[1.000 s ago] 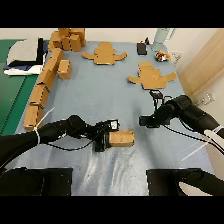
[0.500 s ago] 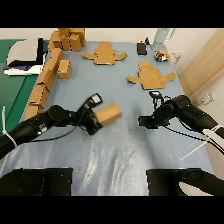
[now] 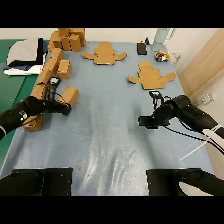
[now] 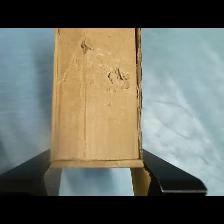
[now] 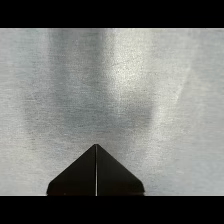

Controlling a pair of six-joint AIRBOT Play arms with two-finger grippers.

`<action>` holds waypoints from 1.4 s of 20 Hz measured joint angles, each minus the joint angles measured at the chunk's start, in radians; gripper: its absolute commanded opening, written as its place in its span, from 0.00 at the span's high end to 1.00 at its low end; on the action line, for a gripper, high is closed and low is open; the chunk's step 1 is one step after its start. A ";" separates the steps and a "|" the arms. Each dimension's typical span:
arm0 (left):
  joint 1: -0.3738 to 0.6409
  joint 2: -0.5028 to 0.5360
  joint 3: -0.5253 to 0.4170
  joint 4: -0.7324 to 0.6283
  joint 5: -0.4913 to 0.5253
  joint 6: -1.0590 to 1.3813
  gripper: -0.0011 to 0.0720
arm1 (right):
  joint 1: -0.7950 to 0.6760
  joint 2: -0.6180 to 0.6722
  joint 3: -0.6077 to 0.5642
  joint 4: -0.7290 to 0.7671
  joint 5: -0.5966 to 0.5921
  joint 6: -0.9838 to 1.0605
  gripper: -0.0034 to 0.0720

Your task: Fold the box.

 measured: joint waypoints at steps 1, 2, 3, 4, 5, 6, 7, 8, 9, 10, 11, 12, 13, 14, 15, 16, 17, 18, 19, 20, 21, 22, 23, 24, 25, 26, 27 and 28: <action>0.020 -0.027 0.023 0.006 0.008 -0.012 0.40 | 0.000 0.000 0.000 0.000 0.000 0.000 0.95; 0.035 -0.058 0.051 0.011 0.016 -0.020 0.40 | 0.000 0.000 0.000 0.000 0.000 0.000 0.95; 0.048 -0.096 0.088 0.014 0.026 -0.027 0.40 | 0.000 0.000 0.000 0.000 0.000 0.000 0.95; 0.058 -0.141 0.129 0.018 0.029 -0.034 0.40 | 0.000 0.000 0.000 0.000 0.000 0.000 0.95; 0.065 -0.185 0.172 0.021 0.030 -0.044 0.40 | 0.000 0.000 0.000 0.000 0.000 0.000 0.95; 0.071 -0.233 0.218 0.021 0.036 -0.059 0.40 | 0.000 0.000 0.000 0.000 0.000 0.000 0.95; 0.077 -0.286 0.271 0.022 0.035 -0.076 0.40 | 0.000 0.000 0.000 0.000 0.000 0.000 0.95; 0.083 -0.337 0.322 0.023 0.030 -0.092 0.40 | 0.000 0.000 0.000 0.000 0.000 0.000 0.95; 0.088 -0.389 0.380 0.025 0.017 -0.104 0.40 | 0.000 0.000 0.000 0.000 0.000 0.000 0.95; 0.093 -0.438 0.439 0.025 0.005 -0.117 0.40 | 0.000 0.000 0.000 0.000 0.000 0.000 0.95; 0.096 -0.480 0.491 0.026 -0.009 -0.127 0.40 | 0.000 0.000 0.000 0.000 0.000 0.000 0.95; 0.101 -0.521 0.544 0.026 -0.020 -0.142 0.40 | 0.000 0.000 0.000 0.000 0.000 0.000 0.95; 0.105 -0.556 0.593 0.026 -0.025 -0.154 0.40 | 0.000 0.000 0.000 0.000 0.000 0.000 0.95; 0.108 -0.592 0.643 0.027 -0.029 -0.167 0.40 | 0.000 0.000 0.000 0.000 0.000 0.000 0.95; 0.113 -0.623 0.687 0.027 -0.034 -0.175 0.40 | 0.000 0.000 0.000 0.000 0.000 0.000 0.95; 0.117 -0.653 0.733 0.027 -0.037 -0.183 0.40 | 0.000 0.000 0.000 0.000 0.000 0.000 0.95; 0.120 -0.679 0.772 0.027 -0.044 -0.190 0.40 | 0.000 0.000 0.000 0.000 0.000 0.000 0.95; 0.121 -0.704 0.808 0.027 -0.056 -0.194 0.40 | 0.000 0.000 0.000 0.000 0.000 0.000 0.95; 0.123 -0.725 0.837 0.028 -0.064 -0.196 0.40 | 0.000 0.000 0.000 0.000 0.000 0.000 0.95; 0.125 -0.743 0.863 0.028 -0.074 -0.198 0.40 | 0.000 0.000 0.000 0.000 0.000 0.000 0.95; 0.126 -0.756 0.880 0.030 -0.077 -0.199 0.40 | 0.000 0.000 0.000 0.000 0.000 0.000 0.95; 0.126 -0.768 0.893 0.036 -0.082 -0.200 0.40 | 0.000 0.000 0.000 0.000 0.000 0.000 0.95; 0.127 -0.776 0.902 0.043 -0.081 -0.199 0.40 | 0.000 0.000 0.000 0.000 0.000 0.000 0.95; 0.127 -0.784 0.909 0.055 -0.082 -0.197 0.40 | 0.000 0.000 0.000 0.000 0.000 0.000 0.95; 0.127 -0.789 0.914 0.060 -0.081 -0.196 0.40 | 0.000 0.000 0.000 0.000 0.000 0.000 0.95; 0.127 -0.792 0.917 0.067 -0.080 -0.195 0.40 | 0.000 0.000 0.000 0.000 0.000 0.000 0.95; 0.127 -0.795 0.920 0.073 -0.080 -0.194 0.40 | 0.000 0.000 0.000 0.000 0.000 0.000 0.95; 0.127 -0.797 0.922 0.075 -0.079 -0.194 0.40 | 0.000 0.000 0.000 0.000 0.000 0.000 0.95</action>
